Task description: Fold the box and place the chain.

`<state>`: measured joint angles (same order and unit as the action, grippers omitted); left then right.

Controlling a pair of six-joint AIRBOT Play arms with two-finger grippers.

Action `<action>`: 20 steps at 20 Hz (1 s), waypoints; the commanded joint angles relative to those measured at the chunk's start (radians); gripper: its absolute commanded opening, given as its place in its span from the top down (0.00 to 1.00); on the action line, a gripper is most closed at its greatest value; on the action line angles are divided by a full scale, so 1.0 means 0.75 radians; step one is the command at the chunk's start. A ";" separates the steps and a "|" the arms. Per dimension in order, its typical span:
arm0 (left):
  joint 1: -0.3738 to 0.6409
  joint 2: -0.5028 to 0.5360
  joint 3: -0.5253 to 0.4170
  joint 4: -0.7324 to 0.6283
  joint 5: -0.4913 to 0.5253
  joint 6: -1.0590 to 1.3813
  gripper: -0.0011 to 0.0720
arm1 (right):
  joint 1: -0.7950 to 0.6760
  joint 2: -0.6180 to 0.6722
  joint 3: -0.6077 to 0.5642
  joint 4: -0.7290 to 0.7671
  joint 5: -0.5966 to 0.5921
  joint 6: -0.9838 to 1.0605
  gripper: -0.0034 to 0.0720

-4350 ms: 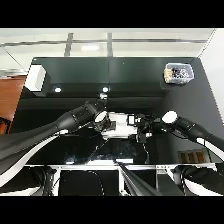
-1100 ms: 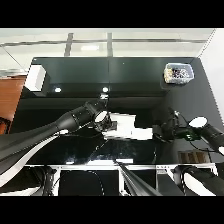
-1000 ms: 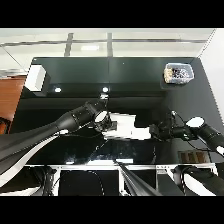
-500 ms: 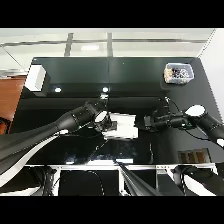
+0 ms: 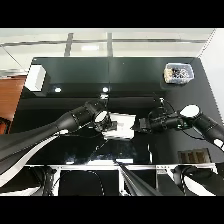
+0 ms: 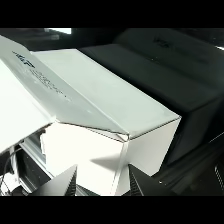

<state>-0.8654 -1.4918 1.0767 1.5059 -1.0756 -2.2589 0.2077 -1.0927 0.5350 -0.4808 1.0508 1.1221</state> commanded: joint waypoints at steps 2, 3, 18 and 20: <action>-0.001 0.000 0.001 0.001 0.001 0.000 0.95 | 0.026 -0.001 0.002 -0.066 -0.027 0.074 0.53; -0.001 0.000 0.001 0.001 0.001 0.000 0.95 | 0.029 -0.001 0.002 -0.075 -0.032 0.096 0.53; 0.000 0.000 0.001 0.001 0.002 0.000 0.95 | 0.447 -0.052 0.238 -0.802 -0.178 0.887 0.55; 0.000 0.000 0.001 0.002 0.002 0.000 0.95 | 0.513 -0.134 0.317 -0.916 -0.119 1.020 0.55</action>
<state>-0.8654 -1.4918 1.0767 1.5063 -1.0740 -2.2593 0.5274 -1.1404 0.7105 -1.0241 0.9199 1.7313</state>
